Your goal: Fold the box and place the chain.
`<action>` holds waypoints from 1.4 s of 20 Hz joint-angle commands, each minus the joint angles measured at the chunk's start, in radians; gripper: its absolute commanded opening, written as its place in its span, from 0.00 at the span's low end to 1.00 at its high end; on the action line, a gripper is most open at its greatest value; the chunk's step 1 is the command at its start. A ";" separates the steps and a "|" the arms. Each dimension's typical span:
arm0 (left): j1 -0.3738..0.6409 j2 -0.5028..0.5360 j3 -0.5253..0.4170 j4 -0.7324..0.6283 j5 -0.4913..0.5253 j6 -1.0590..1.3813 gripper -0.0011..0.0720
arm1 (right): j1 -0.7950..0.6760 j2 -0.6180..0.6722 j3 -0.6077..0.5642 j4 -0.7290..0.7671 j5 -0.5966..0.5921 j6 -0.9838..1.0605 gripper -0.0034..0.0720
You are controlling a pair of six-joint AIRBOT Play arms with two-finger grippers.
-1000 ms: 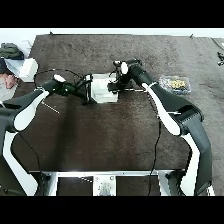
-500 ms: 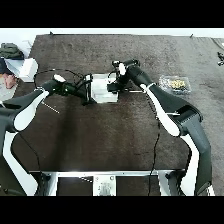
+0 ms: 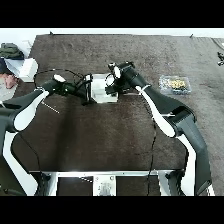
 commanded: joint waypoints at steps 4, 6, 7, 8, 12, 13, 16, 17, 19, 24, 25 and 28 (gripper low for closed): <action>0.000 0.000 0.000 -0.002 -0.002 0.000 0.65 | 0.001 -0.007 0.005 -0.022 0.014 0.036 0.46; 0.000 0.000 0.000 -0.002 -0.002 0.000 0.65 | 0.006 -0.007 0.005 -0.021 -0.009 0.040 0.46; 0.000 0.000 0.000 -0.002 -0.002 0.000 0.65 | 0.011 -0.007 0.005 -0.022 -0.011 0.040 0.38; 0.000 0.000 0.000 -0.002 -0.002 0.000 0.65 | 0.013 -0.007 0.005 -0.021 -0.011 0.040 0.38; 0.000 0.000 0.000 -0.002 -0.002 0.000 0.65 | 0.012 -0.007 0.005 -0.024 -0.007 0.052 0.11; 0.000 0.000 0.000 -0.002 -0.002 0.000 0.65 | 0.013 -0.007 0.005 -0.024 -0.006 0.060 0.04; 0.000 0.000 0.000 -0.002 -0.002 0.000 0.65 | 0.012 -0.003 0.005 -0.025 -0.007 0.059 0.05; 0.000 0.000 0.000 -0.002 -0.002 0.000 0.65 | 0.010 0.002 0.005 -0.025 -0.007 0.059 0.14; 0.000 0.000 0.000 -0.002 -0.002 0.000 0.65 | 0.010 0.019 0.005 -0.040 -0.005 0.058 0.32; 0.000 0.000 0.000 -0.002 -0.002 0.000 0.65 | 0.008 0.086 -0.006 -0.051 0.053 0.006 0.73; 0.000 0.000 0.000 -0.002 -0.002 0.000 0.65 | 0.004 0.099 -0.006 -0.055 0.071 -0.023 0.73; 0.000 0.000 0.000 -0.002 -0.002 0.000 0.65 | -0.014 0.180 -0.014 -0.063 0.068 -0.111 0.73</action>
